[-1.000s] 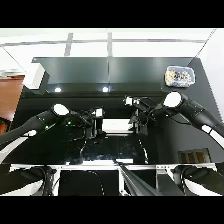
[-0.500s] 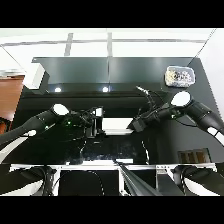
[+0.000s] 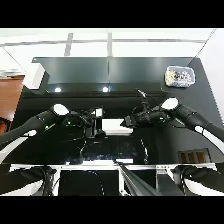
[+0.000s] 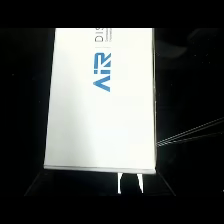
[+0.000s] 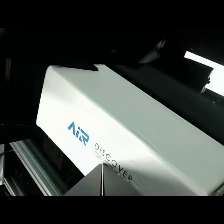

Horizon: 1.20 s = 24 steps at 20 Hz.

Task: Fold the box and place the chain.

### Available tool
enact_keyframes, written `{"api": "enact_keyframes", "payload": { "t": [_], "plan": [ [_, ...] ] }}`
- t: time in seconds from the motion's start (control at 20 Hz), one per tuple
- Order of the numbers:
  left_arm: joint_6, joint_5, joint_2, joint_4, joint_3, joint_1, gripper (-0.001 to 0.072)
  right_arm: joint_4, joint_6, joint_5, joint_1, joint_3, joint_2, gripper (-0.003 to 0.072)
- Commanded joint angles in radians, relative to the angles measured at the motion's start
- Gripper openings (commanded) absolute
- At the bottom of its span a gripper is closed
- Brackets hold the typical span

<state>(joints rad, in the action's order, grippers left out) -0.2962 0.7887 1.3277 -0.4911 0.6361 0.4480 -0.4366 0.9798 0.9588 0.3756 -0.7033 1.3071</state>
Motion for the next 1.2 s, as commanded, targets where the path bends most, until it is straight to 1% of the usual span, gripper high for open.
{"api": "enact_keyframes", "payload": {
  "t": [0.0,0.1,0.2,0.3,0.45,0.5,0.55,0.65,0.7,0.8,0.85,0.9,1.0,1.1,1.15],
  "plan": [
    [0.002,0.002,0.000,0.003,0.000,0.000,0.0349,-0.055,0.016,-0.038,0.002,0.003,0.023,0.0019],
    [0.002,0.002,0.000,0.003,0.000,0.000,0.0349,-0.055,0.016,-0.047,0.003,0.003,0.023,0.0019],
    [0.002,0.002,0.000,0.003,0.000,0.000,0.0349,-0.051,0.015,-0.032,0.002,0.000,0.023,0.0019],
    [0.002,0.002,0.000,0.003,0.000,0.000,0.0350,-0.047,0.003,0.063,-0.019,-0.029,0.012,0.0019],
    [0.024,0.001,-0.015,0.000,0.001,-0.002,0.0355,-0.063,0.004,0.286,-0.134,-0.105,-0.077,0.0019],
    [0.056,0.002,-0.029,-0.007,0.001,-0.002,0.0503,-0.070,0.005,0.340,-0.192,-0.117,-0.125,0.0019],
    [0.099,0.006,-0.048,-0.031,0.006,-0.002,0.0708,-0.075,0.006,0.368,-0.248,-0.117,-0.175,0.0019],
    [0.198,0.040,-0.086,-0.162,0.037,-0.002,0.0712,-0.113,0.025,0.396,-0.355,-0.117,-0.268,0.0019],
    [0.244,0.069,-0.105,-0.198,0.056,-0.001,0.0712,-0.131,0.034,0.399,-0.401,-0.117,-0.304,0.0019],
    [0.304,0.145,-0.121,-0.204,0.113,0.005,0.0711,-0.152,0.039,0.400,-0.459,-0.117,-0.344,0.0019],
    [0.344,0.159,-0.115,-0.202,0.152,0.024,0.0711,-0.152,0.039,0.400,-0.476,-0.117,-0.349,0.0019],
    [0.391,0.154,-0.103,-0.203,0.192,0.051,0.0710,-0.153,0.039,0.394,-0.483,-0.116,-0.349,0.0019],
    [0.471,0.122,-0.046,-0.205,0.278,0.107,0.0709,-0.159,0.039,0.370,-0.482,-0.116,-0.349,0.0019],
    [0.592,0.115,0.038,-0.219,0.366,0.131,0.0709,-0.159,0.039,0.358,-0.482,-0.116,-0.349,0.0019],
    [0.665,0.135,0.086,-0.243,0.411,0.134,0.0709,-0.159,0.039,0.356,-0.482,-0.116,-0.349,0.0019]
  ]
}}
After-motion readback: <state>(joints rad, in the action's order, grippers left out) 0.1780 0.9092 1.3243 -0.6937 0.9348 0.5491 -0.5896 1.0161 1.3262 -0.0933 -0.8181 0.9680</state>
